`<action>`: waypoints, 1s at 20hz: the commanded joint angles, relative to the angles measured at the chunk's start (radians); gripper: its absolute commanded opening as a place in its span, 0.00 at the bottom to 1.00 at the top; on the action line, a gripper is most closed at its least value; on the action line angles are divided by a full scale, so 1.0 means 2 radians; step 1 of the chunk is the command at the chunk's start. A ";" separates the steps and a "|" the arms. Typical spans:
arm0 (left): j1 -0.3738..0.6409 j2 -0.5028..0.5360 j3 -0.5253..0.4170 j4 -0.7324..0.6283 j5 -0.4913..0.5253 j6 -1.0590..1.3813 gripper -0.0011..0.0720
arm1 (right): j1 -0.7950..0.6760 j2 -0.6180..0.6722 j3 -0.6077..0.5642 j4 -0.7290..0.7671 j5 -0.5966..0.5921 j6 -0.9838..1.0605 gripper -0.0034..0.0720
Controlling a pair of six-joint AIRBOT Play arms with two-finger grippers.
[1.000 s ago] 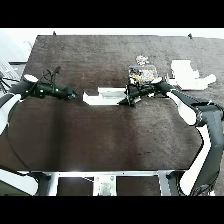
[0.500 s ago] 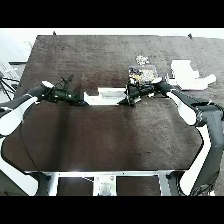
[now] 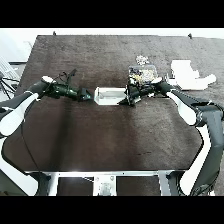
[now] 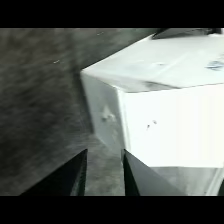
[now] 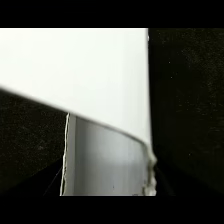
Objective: Fold the box and place the chain.
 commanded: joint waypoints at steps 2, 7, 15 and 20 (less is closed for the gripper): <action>-0.001 0.008 0.007 -0.004 -0.020 0.002 0.38 | 0.000 0.000 0.000 0.000 0.000 0.000 0.60; -0.002 0.008 0.007 -0.004 -0.023 0.015 0.42 | 0.000 0.000 0.000 0.000 0.000 0.000 0.60; -0.018 0.008 0.007 -0.034 -0.008 0.029 0.62 | 0.000 0.000 0.000 0.000 0.000 0.001 0.60; -0.019 0.014 0.007 -0.048 -0.004 0.041 0.62 | 0.000 0.000 0.000 0.000 0.000 0.001 0.60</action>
